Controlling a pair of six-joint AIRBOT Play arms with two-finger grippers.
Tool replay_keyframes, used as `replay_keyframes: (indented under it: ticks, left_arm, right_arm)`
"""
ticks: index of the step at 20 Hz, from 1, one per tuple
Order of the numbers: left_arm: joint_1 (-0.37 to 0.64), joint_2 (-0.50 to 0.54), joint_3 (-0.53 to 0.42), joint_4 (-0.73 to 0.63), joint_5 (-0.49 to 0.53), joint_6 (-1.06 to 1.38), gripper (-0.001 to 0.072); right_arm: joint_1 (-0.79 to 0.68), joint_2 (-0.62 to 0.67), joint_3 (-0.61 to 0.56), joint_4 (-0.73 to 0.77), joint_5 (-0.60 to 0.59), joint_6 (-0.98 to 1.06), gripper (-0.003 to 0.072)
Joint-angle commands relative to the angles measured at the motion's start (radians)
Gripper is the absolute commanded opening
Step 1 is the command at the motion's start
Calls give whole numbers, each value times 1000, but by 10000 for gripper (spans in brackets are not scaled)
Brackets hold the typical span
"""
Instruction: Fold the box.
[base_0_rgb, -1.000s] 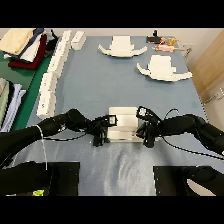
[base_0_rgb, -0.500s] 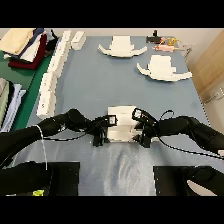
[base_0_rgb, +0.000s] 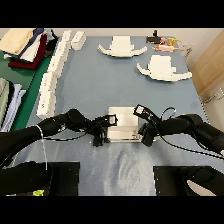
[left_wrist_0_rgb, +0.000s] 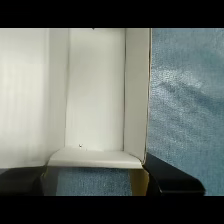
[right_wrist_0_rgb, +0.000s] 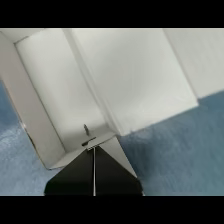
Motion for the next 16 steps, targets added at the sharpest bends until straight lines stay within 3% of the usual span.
replay_keyframes:
  ticks: [1,4,6,9,13,16]
  left_arm:
    - [1,1,1,1,0,1,509]
    - [1,1,1,1,0,1,509]
    - [1,1,1,1,0,0,509]
    - [1,1,1,1,0,0,509]
    - [1,1,1,1,0,1,509]
    - [1,1,1,1,0,1,509]
  right_arm:
    - [0,45,74,-441,-135,606,3]
    - [-8,87,138,-841,-342,1079,3]
    - [-57,86,139,-878,-461,1203,3]
    - [-139,50,95,-626,-460,1186,2]
    - [-142,-8,6,-280,-286,1091,1]
    - [-139,-13,-2,-85,-225,983,0]
